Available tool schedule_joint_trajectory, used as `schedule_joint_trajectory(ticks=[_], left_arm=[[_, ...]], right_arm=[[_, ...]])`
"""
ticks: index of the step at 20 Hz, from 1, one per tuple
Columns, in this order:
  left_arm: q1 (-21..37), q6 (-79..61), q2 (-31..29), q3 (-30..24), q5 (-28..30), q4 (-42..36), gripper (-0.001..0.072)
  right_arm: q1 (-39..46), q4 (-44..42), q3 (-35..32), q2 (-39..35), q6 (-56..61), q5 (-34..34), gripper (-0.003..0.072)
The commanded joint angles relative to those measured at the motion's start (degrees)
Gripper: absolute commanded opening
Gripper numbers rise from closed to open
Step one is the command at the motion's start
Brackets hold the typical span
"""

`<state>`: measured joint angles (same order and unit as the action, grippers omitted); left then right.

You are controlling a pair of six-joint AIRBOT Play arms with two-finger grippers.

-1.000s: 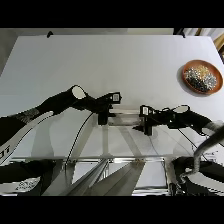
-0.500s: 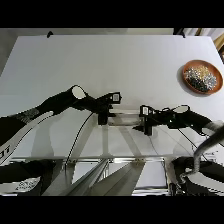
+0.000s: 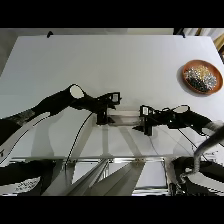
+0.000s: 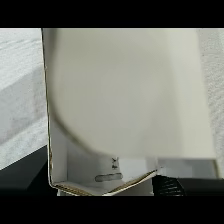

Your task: Fold the box and place the chain.

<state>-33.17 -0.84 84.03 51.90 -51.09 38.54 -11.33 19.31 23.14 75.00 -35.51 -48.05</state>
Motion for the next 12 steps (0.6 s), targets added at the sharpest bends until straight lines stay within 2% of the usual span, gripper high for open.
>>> schedule_joint_trajectory(ticks=[1,4,5,6,7,8,9,12], left_arm=[[0.1,3.5,-4.0,0.0,-0.1,7.4,0.0695],[0.0,13.1,-9.2,0.0,-0.7,18.9,0.0695],[0.0,15.6,-10.9,0.0,-1.0,20.8,0.0694],[0.0,17.4,-12.7,0.0,-1.5,20.7,0.0661],[-0.2,17.8,-13.9,0.0,-2.8,19.9,0.0407],[-0.9,17.8,-14.6,0.0,-4.6,19.3,0.0063],[-1.7,17.7,-14.6,0.0,-5.8,19.1,0.0004],[-4.4,17.8,-13.3,0.0,-7.6,17.8,0.0005]], right_arm=[[0.0,0.0,0.0,0.0,0.1,0.0,0.0412],[0.0,0.0,0.0,0.0,0.1,0.0,0.0412],[0.0,0.0,0.0,0.0,0.1,0.0,0.0412],[0.0,0.0,0.0,0.0,0.1,0.0,0.0412],[0.0,0.0,0.0,0.0,0.1,0.0,0.0412],[0.0,0.0,0.0,0.0,0.1,0.0,0.0412],[0.0,0.0,0.0,0.0,0.1,0.0,0.0412],[0.0,0.0,0.0,0.0,0.1,0.0,0.0412]])
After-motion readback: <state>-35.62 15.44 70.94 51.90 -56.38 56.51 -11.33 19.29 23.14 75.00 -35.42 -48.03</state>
